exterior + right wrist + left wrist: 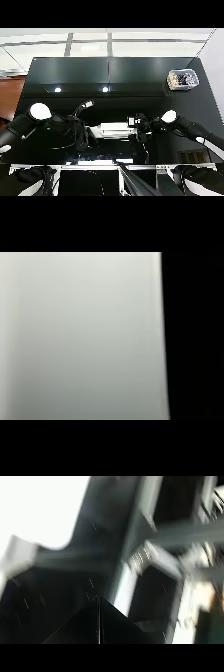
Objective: Fold the box and place the chain.
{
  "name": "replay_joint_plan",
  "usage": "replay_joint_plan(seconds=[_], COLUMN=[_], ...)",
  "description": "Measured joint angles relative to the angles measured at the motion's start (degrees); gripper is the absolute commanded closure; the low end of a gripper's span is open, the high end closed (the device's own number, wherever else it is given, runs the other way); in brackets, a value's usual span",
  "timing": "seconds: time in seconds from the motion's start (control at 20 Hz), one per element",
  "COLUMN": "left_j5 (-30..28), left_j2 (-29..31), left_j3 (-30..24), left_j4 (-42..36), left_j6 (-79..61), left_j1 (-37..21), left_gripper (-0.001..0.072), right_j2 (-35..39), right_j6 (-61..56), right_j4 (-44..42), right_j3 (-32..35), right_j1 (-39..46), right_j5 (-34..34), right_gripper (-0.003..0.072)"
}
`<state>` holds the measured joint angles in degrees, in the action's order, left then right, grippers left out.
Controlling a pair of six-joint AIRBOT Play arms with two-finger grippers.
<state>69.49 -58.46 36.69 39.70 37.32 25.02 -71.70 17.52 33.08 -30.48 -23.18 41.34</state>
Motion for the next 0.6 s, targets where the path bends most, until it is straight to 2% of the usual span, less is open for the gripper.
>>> replay_joint_plan(seconds=[0.25,0.4,0.5,0.6], left_j5=[-21.2,-35.2,-40.1,-40.7], left_j2=[-1.3,-3.1,-5.3,-8.1], left_j3=[-0.8,-0.6,-0.5,-0.3], left_j4=[-8.2,-10.5,-10.6,-8.8], left_j6=[-4.7,-6.4,-7.0,-7.3], left_j1=[6.4,7.7,7.0,6.1], left_gripper=[0.0684,0.0683,0.0683,0.0683], right_j2=[0.0,0.0,0.0,0.0], right_j6=[0.0,0.0,0.0,0.1], right_j4=[0.0,0.0,0.0,0.0], right_j3=[0.0,0.0,0.0,0.0], right_j1=[0.0,0.0,0.0,0.0], right_j5=[0.0,0.0,0.0,0.0], right_gripper=[0.0505,0.0505,0.0505,0.0505])
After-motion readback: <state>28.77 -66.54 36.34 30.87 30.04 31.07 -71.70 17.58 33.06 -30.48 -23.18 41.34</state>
